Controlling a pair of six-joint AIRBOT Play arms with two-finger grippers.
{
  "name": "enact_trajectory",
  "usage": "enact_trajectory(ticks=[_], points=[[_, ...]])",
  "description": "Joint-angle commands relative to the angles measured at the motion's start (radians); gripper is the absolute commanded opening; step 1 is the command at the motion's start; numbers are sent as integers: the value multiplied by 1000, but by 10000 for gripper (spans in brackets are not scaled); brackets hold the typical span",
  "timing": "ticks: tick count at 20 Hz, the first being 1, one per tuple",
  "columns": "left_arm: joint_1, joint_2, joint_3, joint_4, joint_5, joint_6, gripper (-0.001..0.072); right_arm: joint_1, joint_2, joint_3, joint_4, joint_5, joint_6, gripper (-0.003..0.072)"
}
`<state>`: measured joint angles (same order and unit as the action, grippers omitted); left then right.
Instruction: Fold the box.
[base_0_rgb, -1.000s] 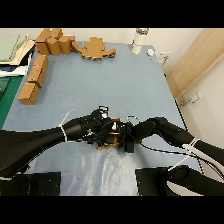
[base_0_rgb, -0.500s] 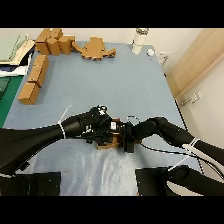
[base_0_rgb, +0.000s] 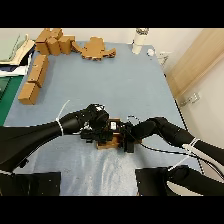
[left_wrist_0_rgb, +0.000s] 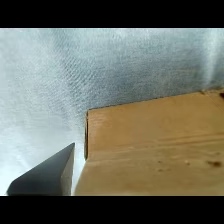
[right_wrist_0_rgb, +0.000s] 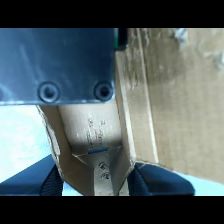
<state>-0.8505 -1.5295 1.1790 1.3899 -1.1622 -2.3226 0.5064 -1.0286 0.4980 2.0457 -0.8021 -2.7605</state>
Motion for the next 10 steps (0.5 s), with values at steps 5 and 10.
enact_trajectory(ticks=[5, 10], points=[[2, -10, -5, 1, 19, -70, 401, 0, 0, -1, 0, 0, 0, 449], [-10, -11, -5, 9, 90, -75, 13, 0, 0, -1, 0, 0, 0, 449]])
